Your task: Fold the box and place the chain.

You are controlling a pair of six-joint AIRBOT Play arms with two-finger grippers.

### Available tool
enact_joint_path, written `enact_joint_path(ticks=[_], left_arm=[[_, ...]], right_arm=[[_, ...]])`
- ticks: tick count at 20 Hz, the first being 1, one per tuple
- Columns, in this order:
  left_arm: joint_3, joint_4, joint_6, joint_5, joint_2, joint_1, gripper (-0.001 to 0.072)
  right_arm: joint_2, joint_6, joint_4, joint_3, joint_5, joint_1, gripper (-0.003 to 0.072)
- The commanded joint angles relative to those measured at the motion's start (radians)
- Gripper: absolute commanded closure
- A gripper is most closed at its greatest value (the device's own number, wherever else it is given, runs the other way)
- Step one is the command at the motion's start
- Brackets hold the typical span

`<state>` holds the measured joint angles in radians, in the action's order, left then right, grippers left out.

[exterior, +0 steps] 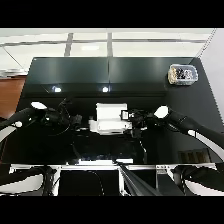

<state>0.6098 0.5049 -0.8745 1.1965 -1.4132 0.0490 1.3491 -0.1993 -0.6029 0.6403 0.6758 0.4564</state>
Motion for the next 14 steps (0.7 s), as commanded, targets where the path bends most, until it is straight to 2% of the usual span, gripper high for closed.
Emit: enact_joint_path(ticks=[1, 6, 7, 10, 14], left_arm=[[0.042, -0.046, 0.05, 0.071, -0.006, 0.02, 0.0177], [0.094, 0.001, -0.036, 0.03, -0.006, 0.128, 0.0179], [0.113, 0.034, -0.077, 0.007, -0.005, 0.159, 0.0212], [0.196, 0.188, -0.282, -0.046, -0.005, 0.248, 0.0217], [0.285, 0.346, -0.517, -0.056, -0.005, 0.336, 0.0223]], right_arm=[[0.0, 0.0, 0.0, 0.0, 0.0, 0.001, 0.0671], [0.0, 0.0, 0.0, 0.0, 0.0, 0.001, 0.067], [0.0, 0.0, 0.0, 0.0, 0.0, 0.001, 0.0671], [0.0, 0.0, 0.0, 0.0, 0.0, 0.001, 0.067], [0.0, 0.0, 0.0, 0.0, 0.0, 0.001, 0.0671]])
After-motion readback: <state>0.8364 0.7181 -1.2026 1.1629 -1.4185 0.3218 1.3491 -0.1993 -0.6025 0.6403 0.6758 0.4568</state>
